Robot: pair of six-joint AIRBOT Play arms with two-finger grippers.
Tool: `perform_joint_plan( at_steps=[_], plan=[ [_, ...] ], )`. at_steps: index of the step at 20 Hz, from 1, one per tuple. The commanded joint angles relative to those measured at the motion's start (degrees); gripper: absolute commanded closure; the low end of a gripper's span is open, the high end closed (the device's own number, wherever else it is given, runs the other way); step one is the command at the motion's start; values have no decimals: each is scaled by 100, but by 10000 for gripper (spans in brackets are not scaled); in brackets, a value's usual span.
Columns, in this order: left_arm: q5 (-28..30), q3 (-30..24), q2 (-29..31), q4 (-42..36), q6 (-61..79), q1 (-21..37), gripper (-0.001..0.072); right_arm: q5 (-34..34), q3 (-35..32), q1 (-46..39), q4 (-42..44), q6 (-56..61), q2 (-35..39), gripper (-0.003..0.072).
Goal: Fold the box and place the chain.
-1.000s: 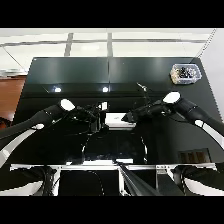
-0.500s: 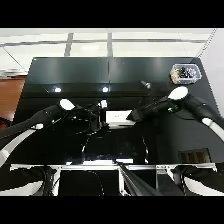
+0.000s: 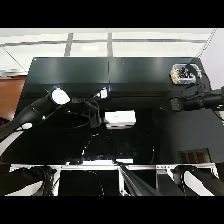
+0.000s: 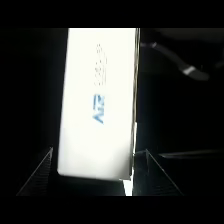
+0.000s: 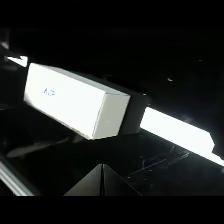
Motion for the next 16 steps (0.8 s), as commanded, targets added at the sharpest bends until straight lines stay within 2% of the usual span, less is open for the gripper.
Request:
perform_joint_plan(
  at_steps=[1, 4, 7, 16],
  plan=[
    [-55, 787, -330, 184, -1025, -302, 0, -151, -120, -271, 168, -66, 120, 667],
    [-22, 1482, -1158, 190, -1202, -686, 0, -415, -173, -280, 144, -116, 120, 667],
    [26, 1740, -1670, 208, -1250, -890, 0, -468, -173, -361, 129, -116, 120, 667],
    [-656, 1753, -1810, 573, -1690, -953, 2, -470, -186, -444, 101, -162, 120, 667]
  ],
)
